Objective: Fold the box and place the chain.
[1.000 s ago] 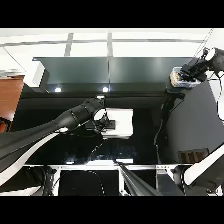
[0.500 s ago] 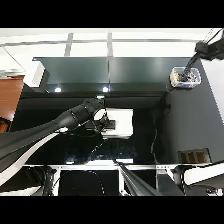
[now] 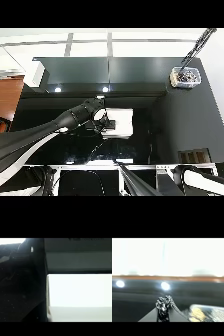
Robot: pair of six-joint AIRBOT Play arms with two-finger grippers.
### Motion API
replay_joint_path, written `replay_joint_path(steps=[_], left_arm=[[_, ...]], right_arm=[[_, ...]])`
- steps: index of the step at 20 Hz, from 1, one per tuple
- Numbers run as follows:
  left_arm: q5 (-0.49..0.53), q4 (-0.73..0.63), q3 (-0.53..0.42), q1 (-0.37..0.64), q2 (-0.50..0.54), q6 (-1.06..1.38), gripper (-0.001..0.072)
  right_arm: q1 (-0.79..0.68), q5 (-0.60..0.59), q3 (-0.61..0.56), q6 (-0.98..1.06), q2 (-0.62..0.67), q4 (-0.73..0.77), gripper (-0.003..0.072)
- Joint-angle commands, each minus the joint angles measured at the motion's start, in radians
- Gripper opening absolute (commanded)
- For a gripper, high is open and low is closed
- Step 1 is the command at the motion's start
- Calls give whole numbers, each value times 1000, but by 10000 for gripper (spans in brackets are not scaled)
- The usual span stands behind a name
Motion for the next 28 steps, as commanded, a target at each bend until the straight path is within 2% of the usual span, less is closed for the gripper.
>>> replay_joint_path(steps=[1, 3, 6, 8, 10, 15, 19, 24, 28], left_arm=[[-1, 0, 0, 1, 0, 1, 31], [0, 0, 0, 1, 0, 0, 31], [0, 0, 0, 1, 0, 0, 31], [0, 0, 0, 1, 0, 0, 31], [0, 0, 0, 1, 0, 0, 30], [-1, 0, 0, 1, 0, 0, 31], [-3, 0, 0, 1, 0, 1, 31], [-3, 0, 0, 1, 0, 0, 31], [-3, 0, 0, 1, 0, 0, 31]], right_arm=[[-1, 36, 1, -28, 100, 111, 7], [-1, 51, 1, -28, 138, 160, 7], [8, 136, -2, -28, 179, 243, 7], [53, 152, -35, -33, 217, 234, 7], [107, 208, -116, -53, 264, 235, 8], [264, 204, -374, -76, 353, 253, 6], [367, 264, -537, -113, 354, 430, 7], [464, 212, -657, -118, 352, 465, 7], [480, 212, -665, -118, 352, 488, 7]])
